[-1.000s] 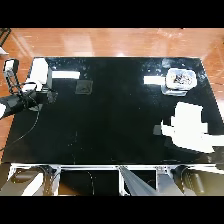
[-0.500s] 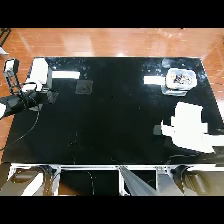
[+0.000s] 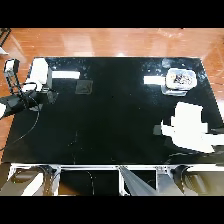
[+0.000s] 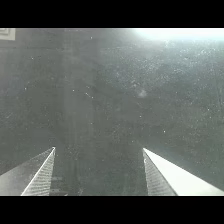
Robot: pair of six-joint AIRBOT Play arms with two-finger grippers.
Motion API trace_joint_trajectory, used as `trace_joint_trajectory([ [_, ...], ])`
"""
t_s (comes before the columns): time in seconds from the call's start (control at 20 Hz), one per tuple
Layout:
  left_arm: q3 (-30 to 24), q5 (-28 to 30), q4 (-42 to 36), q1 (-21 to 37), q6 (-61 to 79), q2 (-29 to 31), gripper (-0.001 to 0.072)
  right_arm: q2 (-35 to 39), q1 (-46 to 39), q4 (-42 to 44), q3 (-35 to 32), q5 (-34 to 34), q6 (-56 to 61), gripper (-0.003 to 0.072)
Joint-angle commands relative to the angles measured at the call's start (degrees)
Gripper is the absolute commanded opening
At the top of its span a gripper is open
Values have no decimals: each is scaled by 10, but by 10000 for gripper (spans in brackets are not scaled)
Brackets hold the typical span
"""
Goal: Fold the box and place the chain.
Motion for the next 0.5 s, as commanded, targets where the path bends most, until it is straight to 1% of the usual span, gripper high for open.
trace_joint_trajectory([
  [0.0, 0, 0, 0, 0, 0, 0, 632, 0, 2, 8, -10, -10, -2, 379],
  [0.05, 0, 0, 0, 0, 0, 0, 632, 0, 2, 13, -10, -13, -3, 339],
  [0.15, 0, 0, 0, 0, 0, 0, 632, 0, 2, 14, -10, -18, -2, 337],
  [0.2, 0, 0, 0, 0, 0, 0, 632, 2, 2, 17, -10, -20, -2, 236],
  [0.25, 0, 0, 0, 0, 0, 0, 632, 2, 2, 26, -10, -21, -2, 68],
  [0.35, 0, 0, 0, 0, 0, 0, 632, 8, 3, 43, -10, -28, -11, 51],
  [0.4, 0, 0, 0, 0, 0, 0, 632, 13, 6, 43, -10, -28, -12, 26],
  [0.45, 0, 0, 0, 0, 0, 0, 632, 17, 8, 44, -10, -27, -13, 26],
])
